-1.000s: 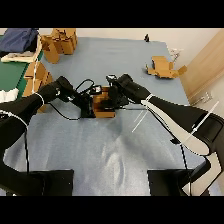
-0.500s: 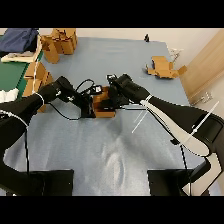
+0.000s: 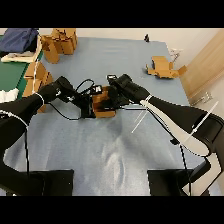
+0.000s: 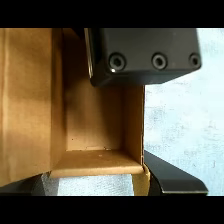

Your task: Fold the box.

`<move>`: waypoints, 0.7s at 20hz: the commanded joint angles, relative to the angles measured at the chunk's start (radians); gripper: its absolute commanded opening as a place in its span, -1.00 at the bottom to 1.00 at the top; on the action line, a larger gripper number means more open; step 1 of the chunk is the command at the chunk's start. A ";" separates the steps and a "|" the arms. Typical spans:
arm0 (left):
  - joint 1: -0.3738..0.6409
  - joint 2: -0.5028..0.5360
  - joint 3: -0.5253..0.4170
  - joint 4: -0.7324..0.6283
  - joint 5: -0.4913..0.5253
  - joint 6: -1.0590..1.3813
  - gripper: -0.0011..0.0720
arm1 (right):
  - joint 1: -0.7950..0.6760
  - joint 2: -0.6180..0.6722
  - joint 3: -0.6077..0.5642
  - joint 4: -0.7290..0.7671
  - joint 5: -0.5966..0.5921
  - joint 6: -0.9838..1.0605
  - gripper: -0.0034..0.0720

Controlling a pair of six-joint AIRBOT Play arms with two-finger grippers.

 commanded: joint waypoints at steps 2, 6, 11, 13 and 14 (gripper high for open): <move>0.000 -0.001 0.000 0.002 0.001 0.005 -0.38 | 0.001 0.004 0.001 0.013 0.013 -0.016 -0.32; 0.000 -0.001 0.000 0.002 0.000 -0.002 -0.38 | -0.003 0.026 0.001 0.012 0.013 -0.038 0.48; 0.000 -0.001 0.000 0.002 0.000 -0.002 -0.38 | -0.027 0.056 0.002 0.012 0.019 -0.041 0.67; 0.000 -0.001 0.000 0.002 0.000 -0.002 -0.38 | -0.040 0.063 0.002 0.012 0.019 -0.041 0.68; 0.000 -0.001 0.000 0.002 0.000 -0.002 -0.38 | -0.047 0.068 0.002 0.012 0.016 -0.042 0.68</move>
